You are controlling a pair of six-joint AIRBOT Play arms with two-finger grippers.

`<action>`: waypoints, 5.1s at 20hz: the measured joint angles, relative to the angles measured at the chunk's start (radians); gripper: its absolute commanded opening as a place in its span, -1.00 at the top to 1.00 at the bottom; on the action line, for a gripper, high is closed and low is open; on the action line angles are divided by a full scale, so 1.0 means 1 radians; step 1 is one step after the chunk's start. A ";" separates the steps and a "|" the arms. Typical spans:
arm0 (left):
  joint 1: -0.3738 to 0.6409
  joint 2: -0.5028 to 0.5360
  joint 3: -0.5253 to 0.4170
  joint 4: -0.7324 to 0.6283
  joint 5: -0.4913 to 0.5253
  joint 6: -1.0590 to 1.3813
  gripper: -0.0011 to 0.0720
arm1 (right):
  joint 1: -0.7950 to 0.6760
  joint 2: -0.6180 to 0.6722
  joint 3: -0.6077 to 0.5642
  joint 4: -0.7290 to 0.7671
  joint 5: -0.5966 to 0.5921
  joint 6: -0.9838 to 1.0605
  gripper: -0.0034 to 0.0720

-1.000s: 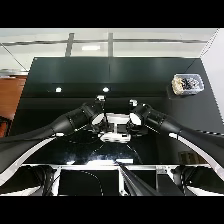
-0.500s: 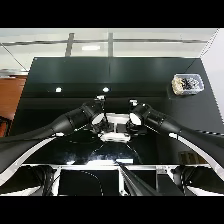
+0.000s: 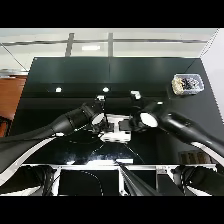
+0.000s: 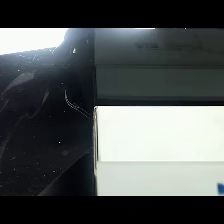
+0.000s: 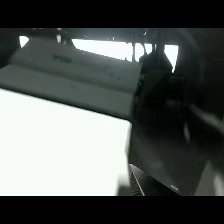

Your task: Fold the box and place the chain.

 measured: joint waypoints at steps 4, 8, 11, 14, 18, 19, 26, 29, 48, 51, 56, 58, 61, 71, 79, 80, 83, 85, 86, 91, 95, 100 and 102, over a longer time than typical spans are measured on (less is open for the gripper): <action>0.000 0.000 0.000 0.000 -0.002 0.000 0.91 | -0.002 0.197 0.000 -0.194 0.131 -0.038 -0.09; 0.000 0.000 0.000 0.000 -0.008 -0.001 0.91 | -0.082 0.318 -0.014 -0.518 0.231 -0.049 -0.09; 0.000 0.000 0.000 0.000 -0.006 -0.001 0.90 | -0.275 0.338 -0.053 -0.670 0.127 -0.053 -0.10; 0.000 0.000 0.000 0.000 -0.003 -0.001 0.90 | -0.542 0.296 -0.070 -0.704 -0.076 -0.055 -0.09; 0.000 0.000 0.000 0.000 -0.002 -0.002 0.91 | -0.831 0.146 0.020 -0.562 -0.281 -0.052 -0.10; 0.000 0.000 0.000 0.000 -0.001 -0.002 0.91 | -0.879 0.092 0.067 -0.504 -0.309 -0.055 -0.54; 0.000 0.000 0.000 0.000 0.000 -0.002 0.90 | -0.999 -0.320 0.432 -0.082 -0.221 -0.177 -0.95; 0.000 0.000 0.000 0.000 0.000 -0.001 0.90 | -1.013 -0.455 0.540 0.019 -0.090 -0.103 -0.95; 0.000 0.000 0.000 0.000 0.000 -0.001 0.90 | -1.032 -0.635 0.640 0.131 -0.022 -0.063 0.88; 0.000 0.000 0.000 0.000 0.000 -0.001 0.91 | -1.044 -0.603 0.681 0.133 0.018 -0.192 0.88; 0.000 0.000 0.000 0.000 0.012 -0.001 0.91 | -1.051 -0.447 0.727 0.135 0.105 -0.415 0.88; 0.000 0.000 0.000 0.000 0.016 -0.001 0.91 | -1.047 -0.360 0.731 0.136 0.138 -0.491 0.88; 0.000 0.000 0.000 0.000 0.025 -0.001 0.90 | -1.044 -0.229 0.733 0.149 0.167 -0.562 0.88; 0.000 0.000 0.000 0.000 0.026 -0.001 0.91 | -0.930 0.111 0.571 0.325 0.223 -0.714 0.91; 0.000 0.000 0.000 0.000 0.025 -0.001 0.90 | -0.671 0.252 0.342 0.373 0.366 -0.796 0.91; 0.000 0.000 0.000 0.000 0.025 -0.001 0.91 | -0.646 0.256 0.325 0.386 0.375 -0.800 0.91; 0.000 0.000 0.000 0.000 0.025 -0.001 0.90 | -0.579 0.264 0.287 0.445 0.401 -0.804 0.91; 0.000 0.000 0.000 0.000 0.025 -0.001 0.90 | -0.541 0.266 0.276 0.504 0.412 -0.808 0.90; 0.000 0.000 0.000 0.000 0.026 -0.001 0.91 | -0.528 0.265 0.272 0.536 0.414 -0.811 0.91; 0.000 0.000 0.000 0.000 0.026 -0.001 0.90 | -0.493 0.254 0.265 0.662 0.386 -0.818 0.90; 0.000 0.000 0.000 0.000 0.026 -0.001 0.90 | -0.486 0.238 0.264 0.699 0.352 -0.819 0.90; 0.000 0.000 0.000 0.000 0.025 -0.001 0.90 | -0.454 0.217 0.264 0.740 0.308 -0.819 0.90; 0.000 0.000 0.000 0.000 0.026 -0.001 0.90 | -0.443 0.206 0.264 0.745 0.294 -0.819 0.90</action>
